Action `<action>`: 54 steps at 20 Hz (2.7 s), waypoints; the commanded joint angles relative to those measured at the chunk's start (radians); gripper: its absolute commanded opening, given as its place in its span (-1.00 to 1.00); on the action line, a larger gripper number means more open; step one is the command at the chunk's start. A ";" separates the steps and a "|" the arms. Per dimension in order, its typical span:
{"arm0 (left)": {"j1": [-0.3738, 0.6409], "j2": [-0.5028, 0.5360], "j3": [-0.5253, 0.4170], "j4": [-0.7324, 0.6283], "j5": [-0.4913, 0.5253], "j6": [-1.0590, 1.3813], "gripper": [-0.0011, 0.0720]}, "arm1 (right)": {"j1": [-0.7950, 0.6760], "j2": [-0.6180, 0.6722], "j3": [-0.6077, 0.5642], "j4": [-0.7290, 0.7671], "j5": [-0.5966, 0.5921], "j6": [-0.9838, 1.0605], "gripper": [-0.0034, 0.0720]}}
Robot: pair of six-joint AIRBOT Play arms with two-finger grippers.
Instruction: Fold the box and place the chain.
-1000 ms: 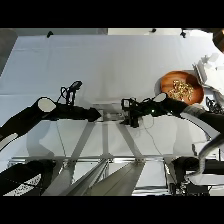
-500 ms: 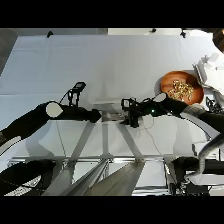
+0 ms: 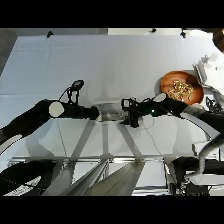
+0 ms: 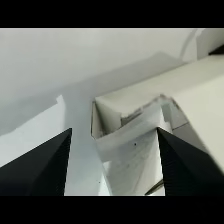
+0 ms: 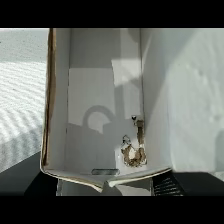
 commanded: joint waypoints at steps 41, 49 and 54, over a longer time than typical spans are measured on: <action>-0.238 -0.271 0.231 0.422 -0.190 -0.701 -0.97 | 0.000 0.000 0.001 0.000 0.000 0.000 0.47; -0.238 -0.269 0.231 0.418 -0.202 -0.697 -0.54 | 0.000 0.000 0.001 0.000 0.000 0.000 0.47; -0.237 -0.218 0.231 0.418 -0.217 -0.668 0.72 | 0.000 0.000 0.001 0.000 0.000 0.000 0.47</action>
